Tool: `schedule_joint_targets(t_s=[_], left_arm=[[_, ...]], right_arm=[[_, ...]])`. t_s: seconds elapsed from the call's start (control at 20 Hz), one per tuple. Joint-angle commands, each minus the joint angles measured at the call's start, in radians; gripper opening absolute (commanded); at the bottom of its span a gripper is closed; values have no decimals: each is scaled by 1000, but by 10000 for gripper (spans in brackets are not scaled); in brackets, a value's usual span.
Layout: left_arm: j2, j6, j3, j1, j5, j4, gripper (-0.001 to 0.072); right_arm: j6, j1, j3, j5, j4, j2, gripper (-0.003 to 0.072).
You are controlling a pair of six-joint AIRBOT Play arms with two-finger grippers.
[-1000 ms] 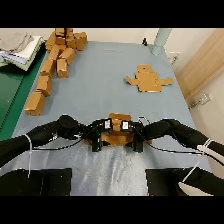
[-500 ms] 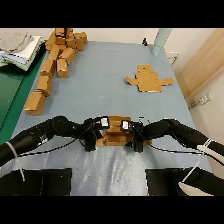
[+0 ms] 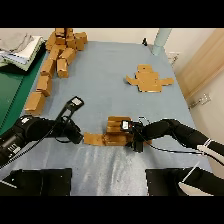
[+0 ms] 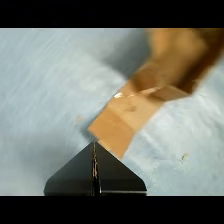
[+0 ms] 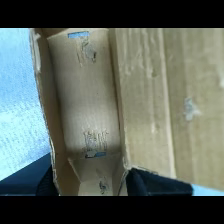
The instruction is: Fold the box.
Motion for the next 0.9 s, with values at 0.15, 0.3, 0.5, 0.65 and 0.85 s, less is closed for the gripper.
schedule_joint_targets(t_s=[0.15,0.3,0.5,0.65,0.85], left_arm=[[-201,-229,-13,101,-21,-223,12],[-290,-224,-13,63,28,-300,12],[-299,-226,-13,-11,113,-330,12],[-300,-227,-13,-49,115,-339,12],[-316,-235,-17,-71,116,-337,12]], right_arm=[[0,0,0,0,0,0,461],[0,0,0,0,0,0,461],[0,0,0,0,0,0,461],[0,0,0,0,0,0,461],[0,0,0,0,0,0,461]])
